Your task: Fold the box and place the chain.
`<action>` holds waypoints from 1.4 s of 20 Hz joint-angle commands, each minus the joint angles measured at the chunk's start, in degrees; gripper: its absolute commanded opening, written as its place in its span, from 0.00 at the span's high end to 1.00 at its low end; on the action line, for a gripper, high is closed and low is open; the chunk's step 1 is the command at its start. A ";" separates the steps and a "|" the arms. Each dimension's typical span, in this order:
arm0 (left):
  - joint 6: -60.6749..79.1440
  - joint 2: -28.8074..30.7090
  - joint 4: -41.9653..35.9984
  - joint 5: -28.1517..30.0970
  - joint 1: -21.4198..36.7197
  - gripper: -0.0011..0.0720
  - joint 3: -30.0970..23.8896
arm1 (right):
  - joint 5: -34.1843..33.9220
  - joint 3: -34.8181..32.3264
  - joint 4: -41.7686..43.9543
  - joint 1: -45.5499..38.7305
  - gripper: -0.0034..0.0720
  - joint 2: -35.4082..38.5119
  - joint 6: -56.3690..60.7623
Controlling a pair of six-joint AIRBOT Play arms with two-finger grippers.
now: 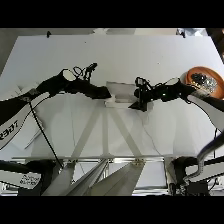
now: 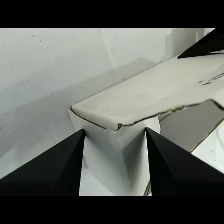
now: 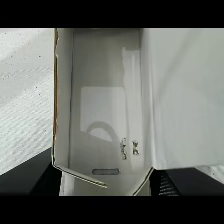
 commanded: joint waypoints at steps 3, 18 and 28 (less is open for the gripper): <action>-2.99 0.83 5.25 -0.70 -1.11 0.40 0.07 | 0.09 0.02 -0.02 0.02 0.45 -0.02 0.02; -17.14 0.74 19.32 -4.07 -5.57 0.46 5.57 | 0.09 0.02 -0.02 0.02 0.45 -0.02 0.02; -22.84 0.76 28.94 -7.96 -7.50 0.45 9.60 | 0.11 0.02 -0.02 0.02 0.45 -0.02 0.02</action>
